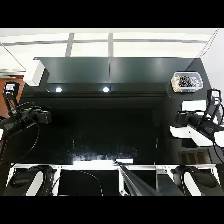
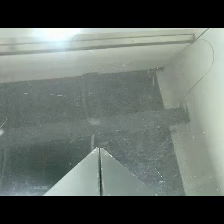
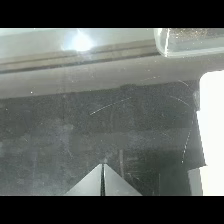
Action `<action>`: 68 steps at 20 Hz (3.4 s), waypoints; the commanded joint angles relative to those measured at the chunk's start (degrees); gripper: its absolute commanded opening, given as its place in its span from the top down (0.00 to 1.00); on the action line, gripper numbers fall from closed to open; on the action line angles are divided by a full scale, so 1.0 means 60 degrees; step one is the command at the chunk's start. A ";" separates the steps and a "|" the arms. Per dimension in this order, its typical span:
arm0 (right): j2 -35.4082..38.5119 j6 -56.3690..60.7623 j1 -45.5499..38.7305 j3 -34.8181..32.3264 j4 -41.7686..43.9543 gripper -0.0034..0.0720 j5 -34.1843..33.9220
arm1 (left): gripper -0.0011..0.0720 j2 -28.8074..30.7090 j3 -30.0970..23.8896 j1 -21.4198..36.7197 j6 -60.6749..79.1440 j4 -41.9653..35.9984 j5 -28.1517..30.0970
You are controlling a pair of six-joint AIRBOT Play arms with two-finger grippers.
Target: Fold the box and place the chain.
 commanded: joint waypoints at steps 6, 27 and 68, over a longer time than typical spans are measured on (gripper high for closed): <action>0.0007 0.0004 0.0007 0.0000 0.0000 0.93 0.0000 | 0.95 0.0007 -0.0007 0.0000 0.0004 0.0004 0.0000; -0.1293 0.1818 -0.1242 0.2481 -0.0087 0.00 -0.0663 | 0.01 -0.0892 0.0124 -0.1093 0.0641 -0.3104 0.2138; -1.2950 -0.2361 -1.0229 1.1617 0.2175 0.30 0.9949 | 0.01 -0.1180 0.0120 -0.2306 -0.0357 -0.1923 0.2947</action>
